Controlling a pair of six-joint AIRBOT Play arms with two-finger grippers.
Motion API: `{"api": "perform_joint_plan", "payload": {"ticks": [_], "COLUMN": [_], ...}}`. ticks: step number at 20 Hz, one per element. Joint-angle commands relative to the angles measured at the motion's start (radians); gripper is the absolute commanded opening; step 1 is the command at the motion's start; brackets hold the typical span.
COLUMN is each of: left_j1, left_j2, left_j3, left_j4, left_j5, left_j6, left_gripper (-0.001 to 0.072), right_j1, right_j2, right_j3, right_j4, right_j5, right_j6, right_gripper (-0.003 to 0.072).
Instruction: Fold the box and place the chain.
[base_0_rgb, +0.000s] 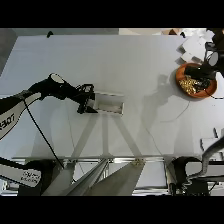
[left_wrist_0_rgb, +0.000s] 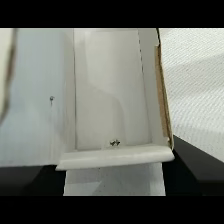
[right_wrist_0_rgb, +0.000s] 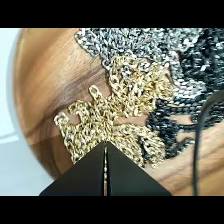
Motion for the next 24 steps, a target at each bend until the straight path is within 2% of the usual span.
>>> {"api": "perform_joint_plan", "payload": {"ticks": [1,3,4,5,6,8,13,20,24], "left_j1": [0.0,0.0,0.0,0.0,0.0,0.0,0.0,0.0,0.0], "left_j2": [-0.001,-0.001,-0.001,-0.001,-0.001,-0.001,-0.001,-0.001,-0.001], "left_j3": [0.0,0.0,0.0,0.0,0.0,0.0,0.0,0.0,0.0], "left_j4": [0.0,0.0,0.0,0.0,0.0,0.0,0.0,0.0,0.0], "left_j5": [0.0,0.0,0.0,0.0,0.0,0.0,0.0,0.0,0.0], "left_j6": [0.0,0.0,0.0,0.0,0.0,0.0,0.0,0.0,0.0], "left_gripper": [0.0208,0.0208,0.0208,0.0208,0.0208,0.0208,0.0208,0.0208,0.0208], "right_j1": [0.0,0.0,0.0,0.0,0.0,0.0,0.0,0.0,0.0], "right_j2": [0.077,0.089,0.087,0.083,0.077,0.052,-0.058,-0.147,-0.162], "right_j3": [0.001,0.001,0.001,0.001,0.001,0.001,0.001,0.001,0.001], "right_j4": [-0.002,0.007,0.025,0.041,0.051,0.051,0.081,0.043,0.044], "right_j5": [0.035,0.05,0.059,0.061,0.061,0.078,0.096,0.015,-0.026], "right_j6": [-0.068,-0.068,-0.068,-0.068,-0.068,-0.053,0.039,0.121,0.142], "right_gripper": [0.0007,0.0011,0.0124,0.0336,0.0426,0.04,0.0395,0.0394,0.0337]}}
